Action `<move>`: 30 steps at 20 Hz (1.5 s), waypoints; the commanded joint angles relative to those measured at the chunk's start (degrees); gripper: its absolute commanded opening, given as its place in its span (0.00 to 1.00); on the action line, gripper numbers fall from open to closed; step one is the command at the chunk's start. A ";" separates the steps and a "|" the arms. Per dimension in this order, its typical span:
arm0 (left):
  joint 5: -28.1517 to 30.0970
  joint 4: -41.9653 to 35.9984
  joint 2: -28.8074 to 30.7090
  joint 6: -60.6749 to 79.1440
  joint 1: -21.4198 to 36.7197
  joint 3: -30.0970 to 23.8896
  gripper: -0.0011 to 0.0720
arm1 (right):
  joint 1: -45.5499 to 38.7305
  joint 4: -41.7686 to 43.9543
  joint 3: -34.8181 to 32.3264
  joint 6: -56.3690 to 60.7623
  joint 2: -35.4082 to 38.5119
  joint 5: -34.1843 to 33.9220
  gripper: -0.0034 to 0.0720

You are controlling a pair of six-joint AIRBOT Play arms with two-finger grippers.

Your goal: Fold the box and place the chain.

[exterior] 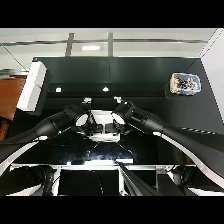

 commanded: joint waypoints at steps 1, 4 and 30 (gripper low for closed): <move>0.02 -0.15 -0.02 -0.09 -0.02 0.00 0.06 | 0.39 -0.63 0.66 1.01 -0.02 1.40 0.41; 0.00 -0.15 -0.02 -0.09 -0.02 0.00 0.06 | 0.70 -0.70 0.50 1.75 -0.98 1.81 0.36; -0.04 -0.15 -0.02 -0.04 -0.02 0.00 0.06 | 0.98 -0.85 0.52 3.19 -2.03 0.98 0.54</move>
